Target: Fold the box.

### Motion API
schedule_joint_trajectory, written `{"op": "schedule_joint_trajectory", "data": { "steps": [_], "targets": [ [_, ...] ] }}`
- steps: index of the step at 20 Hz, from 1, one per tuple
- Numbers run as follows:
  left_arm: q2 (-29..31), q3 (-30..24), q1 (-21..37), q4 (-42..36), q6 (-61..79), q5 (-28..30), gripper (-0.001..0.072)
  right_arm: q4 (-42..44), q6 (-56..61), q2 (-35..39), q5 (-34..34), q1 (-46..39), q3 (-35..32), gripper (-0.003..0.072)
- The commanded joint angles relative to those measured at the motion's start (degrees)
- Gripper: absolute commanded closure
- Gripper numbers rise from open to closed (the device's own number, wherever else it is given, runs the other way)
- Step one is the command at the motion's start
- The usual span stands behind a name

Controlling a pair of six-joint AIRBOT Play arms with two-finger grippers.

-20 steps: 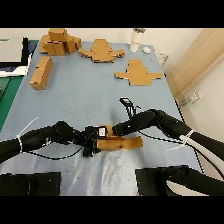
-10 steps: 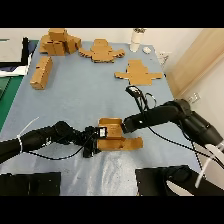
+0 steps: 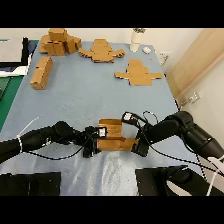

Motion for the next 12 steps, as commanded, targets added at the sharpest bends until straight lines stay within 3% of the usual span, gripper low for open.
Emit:
{"op": "schedule_joint_trajectory", "data": {
  "steps": [1, 4, 8, 10, 12],
  "targets": [
    [-0.02, 0.04, 0.00, 0.02, 0.00, 0.04, 0.0237, 1.16, -12.22, -2.19, 7.80, 0.17, -2.89, 0.0037],
    [-0.02, 0.04, 0.00, 0.00, 0.00, 0.02, 0.0237, 5.84, -15.61, -2.89, 12.59, 0.15, -2.86, 0.0037],
    [-0.02, 0.02, 0.00, 0.02, 0.00, 0.02, 0.0237, 9.55, -20.46, -4.26, 14.08, 0.17, -2.93, 0.0041],
    [-0.02, 0.04, 0.00, 0.02, 0.00, 0.02, 0.0237, 9.53, -20.85, -4.66, 14.45, 0.17, -3.17, 0.0173],
    [-0.02, 0.04, 0.00, 0.00, 0.00, 0.00, 0.0237, 9.33, -22.03, -4.68, 14.27, 0.17, -3.17, 0.0175]
  ]
}}
